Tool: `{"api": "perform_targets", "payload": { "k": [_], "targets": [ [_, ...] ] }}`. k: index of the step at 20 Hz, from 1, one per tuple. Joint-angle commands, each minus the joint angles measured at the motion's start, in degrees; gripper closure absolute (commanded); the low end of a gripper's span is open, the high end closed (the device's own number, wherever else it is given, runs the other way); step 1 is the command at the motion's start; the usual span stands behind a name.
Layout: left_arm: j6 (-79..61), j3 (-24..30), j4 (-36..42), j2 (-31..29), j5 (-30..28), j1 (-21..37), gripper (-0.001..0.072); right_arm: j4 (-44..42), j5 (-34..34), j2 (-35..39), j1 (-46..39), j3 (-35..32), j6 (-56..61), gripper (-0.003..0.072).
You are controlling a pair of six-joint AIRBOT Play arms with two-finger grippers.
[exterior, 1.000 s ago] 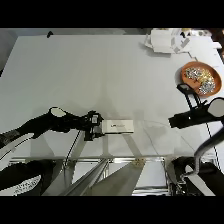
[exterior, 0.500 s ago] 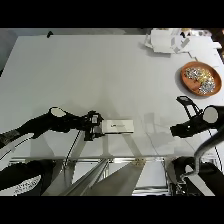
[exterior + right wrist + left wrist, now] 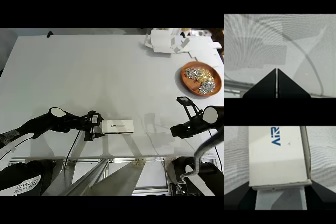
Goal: Fold the box and place the chain.
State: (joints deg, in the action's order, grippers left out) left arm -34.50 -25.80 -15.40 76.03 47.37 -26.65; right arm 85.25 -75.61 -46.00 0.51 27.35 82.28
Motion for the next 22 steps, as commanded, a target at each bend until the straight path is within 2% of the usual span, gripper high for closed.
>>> {"api": "perform_targets", "payload": {
  "k": [1, 7, 8, 10, 13, 16, 19, 22],
  "targets": [
    [-0.02, -0.04, -0.02, -0.02, 0.02, 0.02, 0.0573, 0.0, -0.04, 0.04, -0.04, -0.04, 0.0, 0.0664],
    [0.0, -0.02, 0.57, -0.13, 1.25, 0.02, 0.0581, 0.0, -0.04, 0.04, -0.04, -0.04, 0.0, 0.0664],
    [-0.02, -0.02, 0.52, -0.59, 1.29, 0.04, 0.0708, 0.0, -0.04, 0.04, -0.04, -0.04, 0.0, 0.0664],
    [0.35, -0.04, 0.35, -3.41, 1.29, 0.2, 0.0706, 0.0, -0.04, 0.04, -0.04, -0.04, 0.0, 0.0664],
    [4.09, -0.02, 0.26, -11.39, -0.72, 0.24, 0.0705, 0.0, -0.04, 0.04, -0.04, -0.04, 0.0, 0.0664],
    [15.89, -0.02, -2.95, -21.99, -5.9, 1.27, 0.0705, 0.0, -0.04, 0.04, -0.04, -0.04, 0.0, 0.0664],
    [27.1, -0.02, -7.98, -31.82, -9.25, 5.22, 0.0705, 0.0, -0.04, 0.04, -0.04, -0.04, 0.0, 0.0664],
    [39.15, -0.02, -13.27, -39.56, -10.91, 11.74, 0.0705, 0.0, -0.04, 0.04, -0.04, -0.04, 0.0, 0.0664]
  ]
}}
